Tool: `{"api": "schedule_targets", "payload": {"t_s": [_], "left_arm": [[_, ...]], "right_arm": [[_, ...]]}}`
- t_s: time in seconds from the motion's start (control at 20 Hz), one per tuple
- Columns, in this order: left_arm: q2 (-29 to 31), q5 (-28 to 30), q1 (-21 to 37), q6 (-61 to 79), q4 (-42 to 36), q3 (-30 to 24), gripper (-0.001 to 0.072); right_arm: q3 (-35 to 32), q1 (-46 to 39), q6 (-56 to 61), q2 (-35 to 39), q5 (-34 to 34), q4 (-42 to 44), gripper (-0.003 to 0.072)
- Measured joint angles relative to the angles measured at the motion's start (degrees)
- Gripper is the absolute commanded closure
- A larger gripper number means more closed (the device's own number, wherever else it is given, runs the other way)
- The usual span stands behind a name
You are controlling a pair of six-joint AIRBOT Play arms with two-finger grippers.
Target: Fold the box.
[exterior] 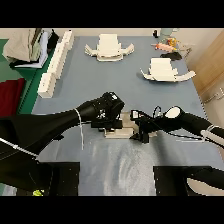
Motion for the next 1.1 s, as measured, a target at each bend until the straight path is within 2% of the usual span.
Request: {"api": "schedule_targets", "payload": {"t_s": [0.4, 0.45, 0.5, 0.55, 0.85, 0.95, 1.1], "left_arm": [[0.07, 1.01, 0.0, -0.15, 0.2, 0.07, 0.0149], [0.07, 1.16, 0.02, -0.15, 0.37, 0.04, 0.0216], [0.0, 1.49, 0.04, -0.17, 0.55, 0.07, 0.0321], [-0.24, 2.08, 0.04, -0.15, 0.59, 0.07, 0.0362], [-2.05, 3.08, 0.02, -0.15, 0.17, 0.07, 0.0365], [-2.38, 3.06, 0.04, -0.28, 0.22, 0.04, 0.0692], [-2.54, 2.16, 0.09, -0.44, 0.81, 0.07, 0.0692]], "right_arm": [[0.0, 0.0, 0.0, 0.0, 0.02, 0.0, 0.0146], [0.0, 0.0, 0.0, -0.02, 0.0, 0.0, 0.0147], [0.0, 0.0, 0.0, 0.0, 0.0, 0.0, 0.0147], [0.0, 0.0, 0.0, -0.02, 0.0, -0.02, 0.0147], [0.02, 0.0, 0.0, 0.0, 0.02, 0.0, 0.0147], [0.0, 0.0, 0.0, 0.0, 0.02, 0.0, 0.0147], [0.0, 0.0, 0.0, 0.0, 0.0, 0.0, 0.0146]]}}
